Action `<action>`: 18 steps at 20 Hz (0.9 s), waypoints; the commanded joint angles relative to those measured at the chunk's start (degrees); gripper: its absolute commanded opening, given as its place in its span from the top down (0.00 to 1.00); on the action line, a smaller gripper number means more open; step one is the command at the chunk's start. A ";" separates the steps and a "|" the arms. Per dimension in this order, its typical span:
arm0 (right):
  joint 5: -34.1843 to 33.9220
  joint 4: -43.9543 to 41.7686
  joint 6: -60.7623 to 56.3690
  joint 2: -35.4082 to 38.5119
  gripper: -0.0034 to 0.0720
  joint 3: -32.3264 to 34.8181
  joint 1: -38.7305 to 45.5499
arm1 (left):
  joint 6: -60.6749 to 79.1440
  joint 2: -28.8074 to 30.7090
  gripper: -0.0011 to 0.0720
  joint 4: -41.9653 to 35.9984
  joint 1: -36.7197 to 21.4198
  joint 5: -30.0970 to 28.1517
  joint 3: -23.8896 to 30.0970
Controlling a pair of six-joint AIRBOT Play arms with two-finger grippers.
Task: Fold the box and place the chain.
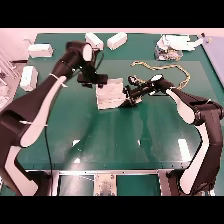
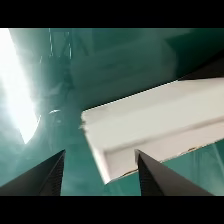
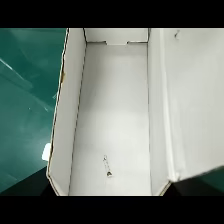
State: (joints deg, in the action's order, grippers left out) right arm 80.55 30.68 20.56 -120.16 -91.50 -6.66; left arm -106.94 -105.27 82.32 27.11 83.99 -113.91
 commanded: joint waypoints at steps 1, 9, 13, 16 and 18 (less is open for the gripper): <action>0.07 -0.02 0.02 0.00 0.29 0.00 -0.02 | 8.68 3.13 0.27 -0.07 -3.54 2.10 0.00; 0.07 0.00 0.02 0.00 0.29 0.00 -0.02 | 47.17 4.83 0.28 -18.64 -9.77 -6.40 2.75; 0.07 0.00 0.02 0.00 0.29 0.00 -0.02 | 58.66 4.90 0.28 -43.85 -14.36 -5.11 2.84; 0.07 0.00 0.02 0.00 0.29 0.00 -0.02 | 58.58 4.90 0.27 -42.21 -14.71 -5.57 2.84; 0.07 0.00 0.02 0.00 0.29 0.00 -0.02 | 57.94 4.90 0.28 -41.77 -14.73 -7.74 2.84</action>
State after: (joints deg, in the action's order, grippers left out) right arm 80.60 30.68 20.58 -120.16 -91.50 -6.66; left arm -51.16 -100.42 43.81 12.99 78.22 -111.09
